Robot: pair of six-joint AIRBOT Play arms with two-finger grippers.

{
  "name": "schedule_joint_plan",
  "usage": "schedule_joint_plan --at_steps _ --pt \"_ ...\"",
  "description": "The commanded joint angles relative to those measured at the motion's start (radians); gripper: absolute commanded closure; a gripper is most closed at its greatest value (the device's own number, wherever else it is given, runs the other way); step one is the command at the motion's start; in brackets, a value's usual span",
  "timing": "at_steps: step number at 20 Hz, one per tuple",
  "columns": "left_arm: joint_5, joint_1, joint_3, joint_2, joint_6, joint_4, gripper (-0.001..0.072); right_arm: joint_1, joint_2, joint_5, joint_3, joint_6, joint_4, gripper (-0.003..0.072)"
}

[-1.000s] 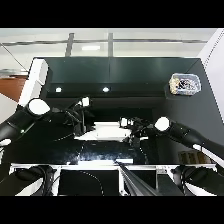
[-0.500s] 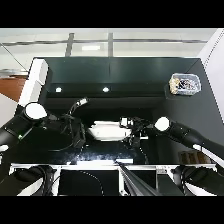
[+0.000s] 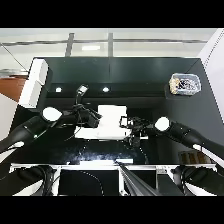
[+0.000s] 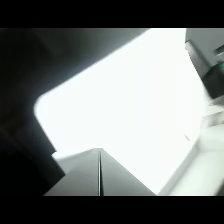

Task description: Fold the box and place the chain.

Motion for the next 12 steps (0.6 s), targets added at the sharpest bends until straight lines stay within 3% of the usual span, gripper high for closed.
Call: schedule_joint_plan --at_steps 1,5,9,10,11,12 --pt "0.053 -0.055 -0.001 -0.076 -0.001 0.011 0.0684 0.000 0.000 0.001 0.000 -0.001 0.000 0.0193" --pt "-0.002 -0.043 0.036 -0.046 -0.001 0.055 0.0684 0.000 0.000 0.001 0.000 -0.001 0.000 0.0192" --pt "-0.121 0.088 0.089 0.056 -0.008 0.207 0.0677 0.000 0.000 0.001 0.000 -0.001 0.000 0.0193" --pt "-0.177 0.136 0.088 0.077 -0.008 0.224 0.0554 0.000 0.000 0.001 0.000 -0.001 0.000 0.0193" --pt "-0.244 0.179 0.088 0.089 -0.008 0.248 0.0207 0.000 0.000 0.001 0.000 -0.001 0.000 0.0192" --pt "-0.314 0.222 0.088 0.093 -0.011 0.287 0.0004 0.000 0.000 0.001 0.000 -0.001 0.000 0.0192"
